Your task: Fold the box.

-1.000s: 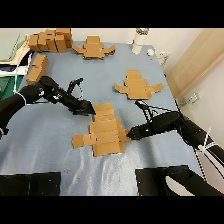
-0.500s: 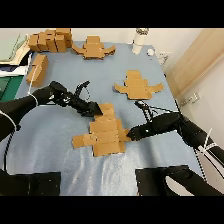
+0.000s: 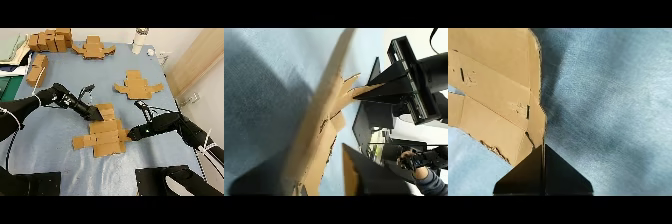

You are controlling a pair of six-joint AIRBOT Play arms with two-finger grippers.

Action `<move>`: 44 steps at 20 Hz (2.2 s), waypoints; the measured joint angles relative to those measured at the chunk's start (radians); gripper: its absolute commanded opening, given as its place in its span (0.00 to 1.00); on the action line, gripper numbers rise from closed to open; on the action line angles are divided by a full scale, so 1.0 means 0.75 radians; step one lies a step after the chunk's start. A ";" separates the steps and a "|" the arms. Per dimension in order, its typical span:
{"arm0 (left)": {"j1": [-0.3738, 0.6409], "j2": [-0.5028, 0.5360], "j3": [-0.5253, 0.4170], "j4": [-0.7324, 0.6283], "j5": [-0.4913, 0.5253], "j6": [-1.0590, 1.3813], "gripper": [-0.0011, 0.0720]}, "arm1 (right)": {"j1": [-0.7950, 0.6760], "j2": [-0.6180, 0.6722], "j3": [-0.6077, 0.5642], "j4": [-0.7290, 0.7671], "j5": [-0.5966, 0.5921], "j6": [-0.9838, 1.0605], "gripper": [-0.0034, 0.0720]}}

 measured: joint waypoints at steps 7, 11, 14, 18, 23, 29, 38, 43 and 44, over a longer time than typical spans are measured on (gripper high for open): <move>-0.002 -0.005 -0.001 0.005 0.007 0.043 0.48 | 0.000 0.000 0.000 -0.002 0.002 -0.014 0.05; 0.002 -0.005 -0.001 0.002 0.020 0.057 0.48 | 0.000 0.000 -0.001 -0.003 0.003 -0.017 0.05; 0.016 -0.005 -0.001 -0.012 0.024 0.067 0.29 | 0.000 -0.004 -0.001 -0.003 0.003 -0.018 0.05; 0.023 -0.007 0.000 -0.021 -0.002 0.084 0.24 | 0.000 -0.016 -0.001 -0.003 0.003 -0.022 0.05; 0.025 -0.028 -0.001 -0.022 -0.036 0.110 0.03 | 0.000 -0.023 -0.001 -0.003 0.002 -0.025 0.05; 0.022 -0.030 0.001 -0.029 -0.037 0.187 0.03 | 0.000 -0.023 0.002 -0.003 0.003 -0.024 0.69; -0.096 0.176 -0.102 0.021 0.168 0.465 0.03 | -0.092 -0.023 0.249 -0.203 0.024 0.229 0.05; -0.224 0.420 -0.319 0.024 0.497 0.709 0.03 | -0.105 -0.030 0.319 -0.197 0.045 0.304 0.05; -0.248 0.484 -0.377 0.017 0.571 0.767 0.03 | -0.106 -0.034 0.325 -0.190 0.053 0.313 0.05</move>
